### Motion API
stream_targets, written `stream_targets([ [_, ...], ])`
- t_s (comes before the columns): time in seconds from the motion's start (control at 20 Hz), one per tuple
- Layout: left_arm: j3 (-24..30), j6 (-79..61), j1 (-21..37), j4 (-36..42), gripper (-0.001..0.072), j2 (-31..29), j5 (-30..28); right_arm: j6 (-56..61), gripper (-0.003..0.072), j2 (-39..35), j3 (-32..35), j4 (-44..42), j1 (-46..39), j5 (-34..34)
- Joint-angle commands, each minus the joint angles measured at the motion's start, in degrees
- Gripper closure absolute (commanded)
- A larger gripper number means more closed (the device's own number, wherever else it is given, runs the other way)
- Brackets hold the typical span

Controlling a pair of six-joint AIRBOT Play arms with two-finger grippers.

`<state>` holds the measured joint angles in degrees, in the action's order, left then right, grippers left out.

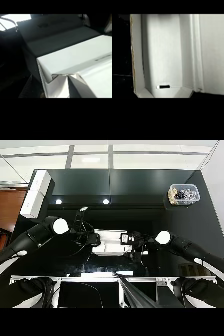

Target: Fold the box and place the chain.

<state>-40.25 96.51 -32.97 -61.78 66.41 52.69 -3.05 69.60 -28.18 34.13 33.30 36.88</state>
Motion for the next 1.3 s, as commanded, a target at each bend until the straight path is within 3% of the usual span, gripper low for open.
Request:
stream_targets([
  [0.0, -1.8, 5.1, -2.9, -3.2, 0.0207, 0.1, 0.5, 0.0, 0.0484, 0.0, 0.0, 0.0, 0.0, 0.0],
  [0.35, -5.0, 15.1, -7.5, -8.7, 0.0227, 0.1, 4.4, 0.0, 0.0484, 0.0, 0.0, 0.0, 0.0, 0.0],
  [0.8, -5.1, 25.1, -10.4, -14.7, 0.038, 2.6, 6.2, 0.0, 0.0484, 0.0, 0.0, 0.0, 0.0, 0.0],
  [1.25, -9.7, 31.0, -12.9, -19.2, 0.038, 9.4, 9.1, 0.0, 0.0484, 0.0, 0.0, 0.0, 0.0, 0.0],
])
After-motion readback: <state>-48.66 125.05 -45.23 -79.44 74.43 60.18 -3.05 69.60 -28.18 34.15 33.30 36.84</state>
